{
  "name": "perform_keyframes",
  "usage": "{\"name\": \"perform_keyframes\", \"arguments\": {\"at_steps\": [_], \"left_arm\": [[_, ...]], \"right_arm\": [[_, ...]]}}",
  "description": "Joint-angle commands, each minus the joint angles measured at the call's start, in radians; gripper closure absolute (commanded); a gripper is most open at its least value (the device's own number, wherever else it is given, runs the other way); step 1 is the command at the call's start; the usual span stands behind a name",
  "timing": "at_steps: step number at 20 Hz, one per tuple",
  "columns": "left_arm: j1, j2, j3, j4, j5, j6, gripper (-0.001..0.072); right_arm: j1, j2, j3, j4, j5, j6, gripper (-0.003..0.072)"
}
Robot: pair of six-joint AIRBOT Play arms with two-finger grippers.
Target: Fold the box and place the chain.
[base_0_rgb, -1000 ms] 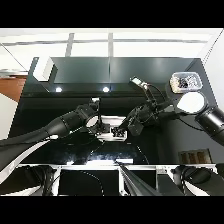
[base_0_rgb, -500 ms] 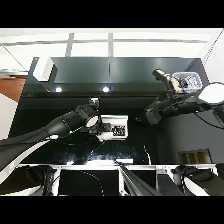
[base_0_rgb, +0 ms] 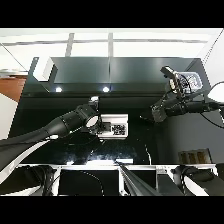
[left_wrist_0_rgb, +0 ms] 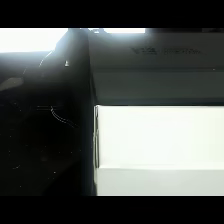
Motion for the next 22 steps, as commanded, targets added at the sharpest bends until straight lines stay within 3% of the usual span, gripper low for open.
{"name": "perform_keyframes", "arguments": {"at_steps": [1,2,3,6,11,13,16,20,22], "left_arm": [[0.000,0.000,0.001,-0.019,-0.006,0.010,0.0515],[0.000,0.000,0.001,-0.018,-0.006,0.008,0.0324],[0.000,0.000,0.002,-0.018,-0.006,0.008,0.0234],[0.000,0.006,0.037,-0.013,-0.046,0.035,0.0135],[0.011,0.070,0.166,0.011,-0.263,0.479,0.0130],[0.027,0.149,0.182,0.011,-0.373,0.628,0.0130],[0.095,0.285,0.180,0.013,-0.454,0.738,0.0130],[0.330,0.452,0.097,-0.018,-0.320,0.778,0.0130],[0.502,0.513,-0.015,-0.173,-0.237,0.901,0.0130]], "right_arm": [[-0.002,0.001,0.000,0.000,0.001,0.000,0.0112],[-0.002,0.001,0.000,0.000,0.001,-0.001,0.0112],[-0.002,0.001,0.000,0.000,0.001,0.000,0.0112],[-0.002,0.001,0.000,0.000,0.001,-0.001,0.0112],[-0.002,0.001,0.000,-0.003,0.001,-0.001,0.0112],[-0.002,0.001,0.000,-0.003,0.001,0.000,0.0112],[-0.002,0.001,0.000,-0.003,0.001,0.000,0.0112],[-0.002,0.001,0.000,-0.003,-0.015,0.001,0.0112],[-0.002,0.001,0.000,-0.003,-0.018,0.001,0.0112]]}}
